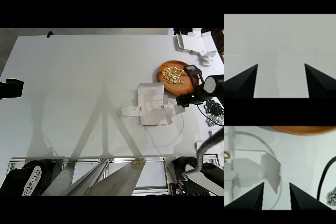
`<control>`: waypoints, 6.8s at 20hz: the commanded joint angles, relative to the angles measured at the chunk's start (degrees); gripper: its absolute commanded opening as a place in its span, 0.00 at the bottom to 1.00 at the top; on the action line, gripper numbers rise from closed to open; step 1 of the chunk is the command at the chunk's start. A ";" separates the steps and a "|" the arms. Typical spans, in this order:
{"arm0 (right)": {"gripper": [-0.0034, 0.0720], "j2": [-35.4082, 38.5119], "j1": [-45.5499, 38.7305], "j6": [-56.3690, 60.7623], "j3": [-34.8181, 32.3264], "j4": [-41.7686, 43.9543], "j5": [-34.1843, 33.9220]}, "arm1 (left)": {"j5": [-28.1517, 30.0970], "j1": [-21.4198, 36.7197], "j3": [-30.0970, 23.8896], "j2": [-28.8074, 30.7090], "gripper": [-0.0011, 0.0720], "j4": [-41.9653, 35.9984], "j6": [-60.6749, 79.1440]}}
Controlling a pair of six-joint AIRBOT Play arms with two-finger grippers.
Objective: Fold the box and place the chain.
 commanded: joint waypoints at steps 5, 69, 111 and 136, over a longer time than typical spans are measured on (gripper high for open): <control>0.55 -5.66 -13.07 -14.08 1.22 16.96 3.43 | -0.02 0.04 0.04 -0.02 0.89 0.00 0.02; 0.06 13.38 22.80 -52.78 -33.11 81.29 -50.42 | -0.61 -0.39 0.02 -2.01 0.88 -9.03 1.68; 0.06 13.38 22.80 -52.78 -33.09 81.29 -50.45 | -26.40 -28.76 44.15 -77.75 0.03 -48.22 56.76; 0.58 14.64 22.75 -52.76 -31.67 83.12 -50.58 | -28.59 -28.72 44.15 -74.27 0.02 -45.48 58.23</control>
